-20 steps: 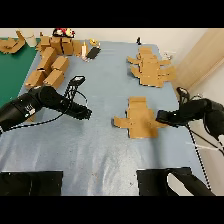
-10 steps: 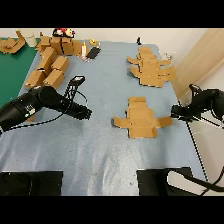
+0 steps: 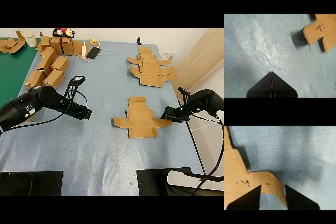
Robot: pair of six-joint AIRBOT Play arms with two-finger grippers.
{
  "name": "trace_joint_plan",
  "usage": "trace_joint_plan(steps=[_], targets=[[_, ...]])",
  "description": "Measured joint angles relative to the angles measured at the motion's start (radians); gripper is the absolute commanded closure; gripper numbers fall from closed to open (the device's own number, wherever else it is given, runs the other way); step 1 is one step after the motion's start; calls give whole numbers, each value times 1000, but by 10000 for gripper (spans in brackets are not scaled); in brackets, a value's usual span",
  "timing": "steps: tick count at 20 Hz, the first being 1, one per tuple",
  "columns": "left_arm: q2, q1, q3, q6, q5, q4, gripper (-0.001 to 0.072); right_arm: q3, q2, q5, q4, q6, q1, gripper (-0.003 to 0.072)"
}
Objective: Fold the box.
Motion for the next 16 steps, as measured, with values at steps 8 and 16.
trace_joint_plan(steps=[8, 16], targets=[[0, 0, 0, 0, -1, -1, 698, 0, -46, -51, 38, -27, 12, 430], [0, 53, 0, -3, -32, -85, 698, -1, -47, -159, 198, -102, 169, 686]])
